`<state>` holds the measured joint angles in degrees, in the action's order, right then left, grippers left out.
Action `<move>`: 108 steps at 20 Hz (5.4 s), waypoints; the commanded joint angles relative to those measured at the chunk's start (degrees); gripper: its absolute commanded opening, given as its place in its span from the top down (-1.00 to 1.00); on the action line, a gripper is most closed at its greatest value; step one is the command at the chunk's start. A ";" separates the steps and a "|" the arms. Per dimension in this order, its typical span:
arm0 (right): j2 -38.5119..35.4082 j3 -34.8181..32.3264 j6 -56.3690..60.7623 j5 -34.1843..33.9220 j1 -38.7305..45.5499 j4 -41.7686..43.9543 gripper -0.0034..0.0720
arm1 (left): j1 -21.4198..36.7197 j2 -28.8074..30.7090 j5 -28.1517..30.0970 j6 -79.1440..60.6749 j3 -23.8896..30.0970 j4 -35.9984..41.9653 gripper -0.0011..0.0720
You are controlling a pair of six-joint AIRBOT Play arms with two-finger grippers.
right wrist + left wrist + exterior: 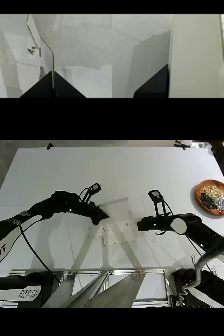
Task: Fold the box and place the chain.
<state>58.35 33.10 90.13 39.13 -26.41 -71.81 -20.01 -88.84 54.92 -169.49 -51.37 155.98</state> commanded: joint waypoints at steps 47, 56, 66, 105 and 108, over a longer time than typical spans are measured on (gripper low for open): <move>-34.88 -0.02 3.04 28.57 -0.07 -9.51 0.31 | -16.37 1.05 -12.24 0.00 -2.91 -20.13 0.54; -34.88 -0.02 3.04 28.52 -0.07 -9.53 0.31 | -16.39 1.79 -11.21 0.00 -2.93 -21.20 0.97; -34.88 -0.02 3.06 27.65 -0.07 -9.44 0.31 | -16.63 4.74 -10.62 0.00 -2.95 -28.68 0.96; -34.88 -0.02 2.84 27.45 -0.07 -10.58 0.31 | -16.63 2.21 -12.28 4.63 -2.93 -27.08 0.96; -34.88 -0.02 2.84 27.45 -0.07 -10.58 0.31 | -16.63 1.88 -9.81 2.08 -2.93 -27.08 0.96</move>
<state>23.51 33.10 92.97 66.57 -26.46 -82.37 -36.64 -86.72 43.00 -165.42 -54.28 129.01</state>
